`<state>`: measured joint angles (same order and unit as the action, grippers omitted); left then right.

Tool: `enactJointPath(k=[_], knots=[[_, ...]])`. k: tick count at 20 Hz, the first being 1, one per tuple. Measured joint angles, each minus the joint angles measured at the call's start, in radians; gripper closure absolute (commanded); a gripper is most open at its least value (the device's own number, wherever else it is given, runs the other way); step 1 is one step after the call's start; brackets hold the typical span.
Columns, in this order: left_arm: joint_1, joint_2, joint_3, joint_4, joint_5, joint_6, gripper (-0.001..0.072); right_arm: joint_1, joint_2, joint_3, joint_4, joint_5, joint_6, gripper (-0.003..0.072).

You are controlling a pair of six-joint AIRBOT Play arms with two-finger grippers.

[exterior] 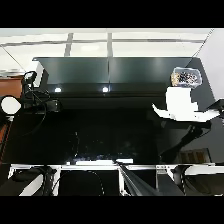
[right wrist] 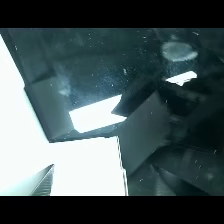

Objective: Fold the box and place the chain.

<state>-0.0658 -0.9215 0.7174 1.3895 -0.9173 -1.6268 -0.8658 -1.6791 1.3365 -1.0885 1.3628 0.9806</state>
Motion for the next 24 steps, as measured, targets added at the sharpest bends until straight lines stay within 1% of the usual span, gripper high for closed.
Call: enactJointPath(k=[2,3,7,10,12,15,17,20,22,24], knots=[[0.000,-0.001,0.000,-0.007,-0.002,0.000,0.0001,0.035,-0.019,0.031,-0.029,0.024,-0.012,0.0608],[0.000,-0.001,0.000,-0.010,-0.003,0.000,0.0001,0.049,-0.024,0.040,-0.043,0.035,-0.015,0.0673],[0.000,-0.001,0.000,-0.015,-0.007,0.000,0.0001,0.085,-0.020,0.055,-0.069,0.105,-0.024,0.0675],[0.000,-0.001,0.000,-0.017,-0.007,0.000,0.0001,0.109,0.053,0.008,0.006,0.133,-0.042,0.0675],[0.000,-0.001,0.000,-0.016,-0.007,0.000,0.0001,0.128,0.146,-0.093,0.092,0.135,-0.068,0.0675],[-0.009,-0.003,0.000,-0.017,-0.005,0.000,0.0002,0.187,0.329,-0.325,0.260,0.078,-0.143,0.0675],[-0.028,-0.011,0.000,-0.021,0.008,0.001,0.0001,0.264,0.471,-0.506,0.415,0.000,-0.221,0.0675],[-0.072,-0.049,0.000,-0.055,0.032,0.027,0.0001,0.435,0.676,-0.777,0.640,-0.202,-0.315,0.0675],[-0.095,-0.098,0.002,-0.148,0.050,0.095,0.0001,0.578,0.780,-0.936,0.767,-0.371,-0.353,0.0675],[-0.098,-0.157,0.007,-0.292,0.068,0.197,0.0002,0.725,0.842,-1.050,0.869,-0.518,-0.374,0.0675]])
